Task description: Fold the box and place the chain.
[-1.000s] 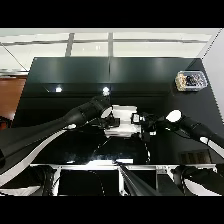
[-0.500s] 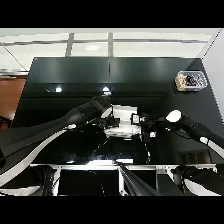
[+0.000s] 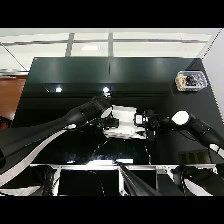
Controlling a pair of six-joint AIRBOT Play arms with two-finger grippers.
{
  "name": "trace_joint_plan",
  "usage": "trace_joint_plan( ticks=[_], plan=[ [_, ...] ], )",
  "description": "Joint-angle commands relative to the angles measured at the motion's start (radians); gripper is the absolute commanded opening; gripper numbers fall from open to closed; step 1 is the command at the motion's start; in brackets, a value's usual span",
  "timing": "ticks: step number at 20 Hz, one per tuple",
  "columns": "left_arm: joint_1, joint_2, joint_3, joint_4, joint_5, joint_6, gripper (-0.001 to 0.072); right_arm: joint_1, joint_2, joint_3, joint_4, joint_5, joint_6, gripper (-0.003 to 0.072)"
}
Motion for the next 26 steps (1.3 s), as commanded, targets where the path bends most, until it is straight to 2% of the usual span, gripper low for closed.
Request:
trace_joint_plan(
  ticks=[1,4,9,15,21,23,24,26],
  plan=[
    [-0.001,-0.001,0.0,-0.003,0.005,-0.002,0.0031,0.002,0.013,0.0,-0.017,0.027,0.011,0.0478],
    [-0.001,-0.001,0.0,-0.004,0.005,-0.002,0.0031,0.002,0.013,0.0,-0.012,0.083,0.016,0.0478],
    [-0.001,-0.001,0.0,-0.005,0.005,-0.002,0.0031,0.002,0.013,0.0,-0.105,0.09,0.092,0.0478],
    [-0.001,-0.001,0.0,-0.005,0.005,-0.002,0.0031,0.002,0.013,0.0,-0.103,0.116,0.105,0.0478],
    [0.0,-0.001,0.0,-0.02,0.008,-0.002,0.0031,0.002,-0.004,0.0,0.075,0.108,0.106,0.0475],
    [0.0,-0.001,0.0,-0.019,0.008,-0.002,0.0031,0.002,-0.007,-0.001,0.091,0.114,0.106,0.0174],
    [0.0,-0.001,0.0,-0.02,0.008,-0.002,0.0031,0.002,-0.007,-0.001,0.095,0.129,0.106,0.0063],
    [0.0,-0.001,0.0,-0.02,0.011,-0.002,0.0031,0.002,-0.011,-0.004,0.117,0.141,0.124,0.0068]
  ],
)
